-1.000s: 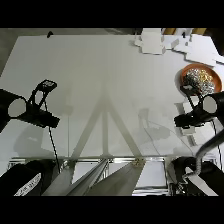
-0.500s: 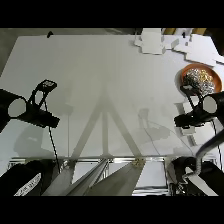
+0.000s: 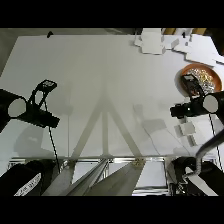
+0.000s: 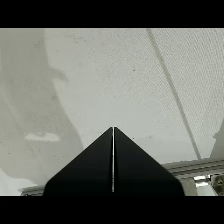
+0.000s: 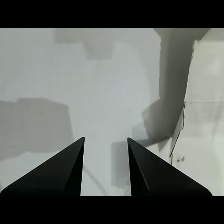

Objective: Fold the box and place the chain.

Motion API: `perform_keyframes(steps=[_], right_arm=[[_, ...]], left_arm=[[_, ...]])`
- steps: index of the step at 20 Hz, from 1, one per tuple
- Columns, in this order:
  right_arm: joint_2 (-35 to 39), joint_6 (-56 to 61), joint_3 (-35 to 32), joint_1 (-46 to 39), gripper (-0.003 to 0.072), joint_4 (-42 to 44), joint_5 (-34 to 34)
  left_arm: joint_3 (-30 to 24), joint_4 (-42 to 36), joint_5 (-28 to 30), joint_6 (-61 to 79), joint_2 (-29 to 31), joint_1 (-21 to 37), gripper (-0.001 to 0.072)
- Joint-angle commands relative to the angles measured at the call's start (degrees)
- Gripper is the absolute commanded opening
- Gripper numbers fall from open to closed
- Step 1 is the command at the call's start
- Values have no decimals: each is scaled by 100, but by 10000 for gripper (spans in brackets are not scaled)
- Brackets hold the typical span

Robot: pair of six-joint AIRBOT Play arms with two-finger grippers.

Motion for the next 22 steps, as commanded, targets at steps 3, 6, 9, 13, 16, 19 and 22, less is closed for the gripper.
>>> perform_keyframes(steps=[3,6,9,13,16,19,22], right_arm=[[28,-866,437,-4,259,-326,216],[28,-549,632,-249,155,-1639,765],[26,-658,647,-1285,269,-2103,490],[-136,-1058,647,-3003,484,-2002,-146],[-741,-1405,647,-3753,486,-1989,-306],[-1532,-1486,647,-4087,487,-2162,-341],[-1902,-1488,647,-4183,487,-2247,-702]], left_arm=[[-2,0,0,0,4,-2,8],[-2,0,0,0,4,-2,8],[-2,2,0,0,4,-2,8],[-2,0,0,0,4,-2,8],[-2,0,0,0,4,-2,8],[-2,0,0,0,4,-2,8],[-2,0,0,2,4,-2,8]])
